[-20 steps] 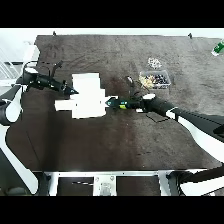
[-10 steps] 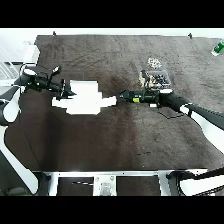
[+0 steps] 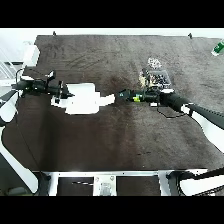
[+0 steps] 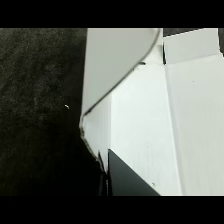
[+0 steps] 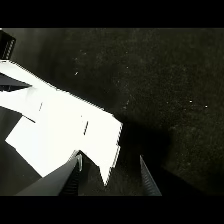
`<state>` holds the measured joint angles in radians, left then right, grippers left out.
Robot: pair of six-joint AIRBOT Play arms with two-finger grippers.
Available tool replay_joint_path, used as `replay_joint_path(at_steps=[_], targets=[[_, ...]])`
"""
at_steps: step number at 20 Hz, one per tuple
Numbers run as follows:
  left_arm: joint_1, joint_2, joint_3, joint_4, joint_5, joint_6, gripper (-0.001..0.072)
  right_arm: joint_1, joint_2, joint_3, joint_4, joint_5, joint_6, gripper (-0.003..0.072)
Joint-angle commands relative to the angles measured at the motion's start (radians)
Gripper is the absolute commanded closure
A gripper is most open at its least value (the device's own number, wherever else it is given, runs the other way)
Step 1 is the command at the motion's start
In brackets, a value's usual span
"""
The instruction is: Fold the box and place the chain.
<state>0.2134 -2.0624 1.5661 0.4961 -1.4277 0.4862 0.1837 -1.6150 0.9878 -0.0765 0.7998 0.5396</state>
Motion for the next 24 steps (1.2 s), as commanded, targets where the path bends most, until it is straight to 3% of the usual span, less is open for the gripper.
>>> replay_joint_path(at_steps=[1, 7, 10, 15, 19, 20, 24], targets=[[0.002, -0.001, -0.008, 0.025, 0.002, 0.019, 0.0692, 0.0, 0.0, 0.0, 0.006, 0.002, -0.049, 0.0232], [0.002, -0.001, -0.008, 0.024, -0.021, 0.019, 0.069, 0.001, 0.0, 0.0, 0.014, 0.005, -0.204, 0.0233], [0.002, -0.001, -0.008, 0.021, -0.024, 0.011, 0.0689, 0.002, 0.001, 0.002, 0.047, 0.123, -0.472, 0.0233], [0.002, -0.001, -0.008, 0.012, -0.022, 0.012, 0.0689, 0.019, 0.001, 0.032, 0.038, 0.333, -0.743, 0.0233], [0.002, -0.001, -0.008, 0.011, -0.021, 0.012, 0.0689, 0.121, 0.001, 0.05, -0.097, 0.279, -0.875, 0.0215], [0.002, -0.001, -0.008, 0.011, -0.021, 0.012, 0.0689, 0.161, 0.001, 0.06, -0.162, 0.231, -0.874, 0.0145], [0.002, -0.001, -0.008, 0.011, -0.021, 0.012, 0.0689, 0.322, 0.001, 0.101, -0.333, 0.023, -0.859, 0.011]])
